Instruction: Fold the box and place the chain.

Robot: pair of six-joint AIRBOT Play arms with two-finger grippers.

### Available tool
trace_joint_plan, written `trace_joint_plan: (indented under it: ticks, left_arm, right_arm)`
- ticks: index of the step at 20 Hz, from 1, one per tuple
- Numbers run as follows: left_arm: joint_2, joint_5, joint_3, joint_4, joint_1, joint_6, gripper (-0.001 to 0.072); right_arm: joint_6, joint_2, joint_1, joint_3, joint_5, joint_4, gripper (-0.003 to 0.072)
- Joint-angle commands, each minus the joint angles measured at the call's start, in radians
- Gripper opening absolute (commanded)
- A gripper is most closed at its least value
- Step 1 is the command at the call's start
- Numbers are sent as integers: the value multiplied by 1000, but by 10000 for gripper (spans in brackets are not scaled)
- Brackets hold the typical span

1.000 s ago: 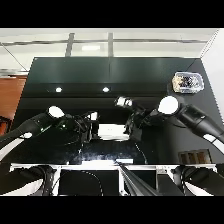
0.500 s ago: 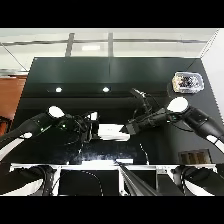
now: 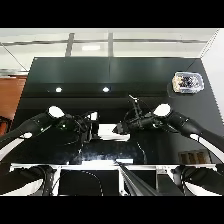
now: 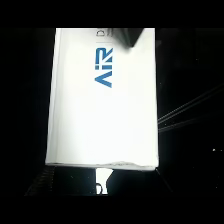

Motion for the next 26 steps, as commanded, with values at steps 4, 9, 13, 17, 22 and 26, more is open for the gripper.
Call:
trace_joint_plan:
  ticks: [4,9,13,17,22,26]
  left_arm:
    - [0,0,1,0,0,0,505]
    - [0,-3,1,0,0,0,505]
    - [0,-3,1,0,2,0,505]
    - [57,-47,13,78,11,-77,716]
    - [214,-80,15,127,19,-278,712]
    - [198,33,84,112,-136,-339,711]
  right_arm:
    - [29,-40,22,0,-37,-38,9]
    - [-26,-2,-39,43,65,-45,9]
    - [-5,160,-222,86,187,-160,9]
    - [98,348,-434,86,261,-372,9]
    - [133,414,-590,84,308,-450,9]
    - [140,413,-594,80,255,-449,9]
